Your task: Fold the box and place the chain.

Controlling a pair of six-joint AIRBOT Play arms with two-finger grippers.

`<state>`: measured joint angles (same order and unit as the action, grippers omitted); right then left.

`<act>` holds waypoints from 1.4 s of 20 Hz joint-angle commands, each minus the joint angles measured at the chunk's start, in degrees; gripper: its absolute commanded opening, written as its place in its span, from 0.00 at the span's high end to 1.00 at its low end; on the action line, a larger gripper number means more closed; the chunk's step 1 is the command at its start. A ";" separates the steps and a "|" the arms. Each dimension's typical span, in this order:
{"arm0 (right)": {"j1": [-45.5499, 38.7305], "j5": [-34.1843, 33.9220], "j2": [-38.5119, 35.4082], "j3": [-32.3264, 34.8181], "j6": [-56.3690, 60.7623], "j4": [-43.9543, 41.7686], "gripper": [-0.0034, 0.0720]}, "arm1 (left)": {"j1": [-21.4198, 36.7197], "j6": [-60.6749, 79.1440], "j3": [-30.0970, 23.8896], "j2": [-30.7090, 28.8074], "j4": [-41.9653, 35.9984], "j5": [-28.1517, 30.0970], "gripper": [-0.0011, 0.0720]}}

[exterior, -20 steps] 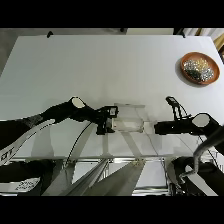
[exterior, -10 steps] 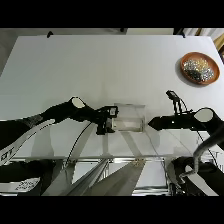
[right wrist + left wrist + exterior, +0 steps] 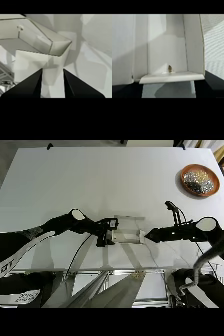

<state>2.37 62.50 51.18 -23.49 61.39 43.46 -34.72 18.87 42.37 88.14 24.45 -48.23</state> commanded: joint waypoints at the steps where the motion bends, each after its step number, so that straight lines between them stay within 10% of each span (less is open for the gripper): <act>1: 1.88 1.51 0.11 -0.50 0.02 -1.14 0.46 | 0.00 0.02 -0.02 -0.02 0.02 0.00 0.64; 6: 3.63 -3.43 0.15 -0.50 3.26 1.49 0.33 | 0.00 0.02 -0.02 -0.02 0.02 0.00 0.64; 28: 21.57 -4.94 11.61 -13.97 33.20 23.41 0.32 | 0.00 0.02 -0.02 -0.02 0.02 0.00 0.64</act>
<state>21.08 57.54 61.06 -35.16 88.20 61.45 -34.72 18.87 42.37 88.14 24.45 -48.23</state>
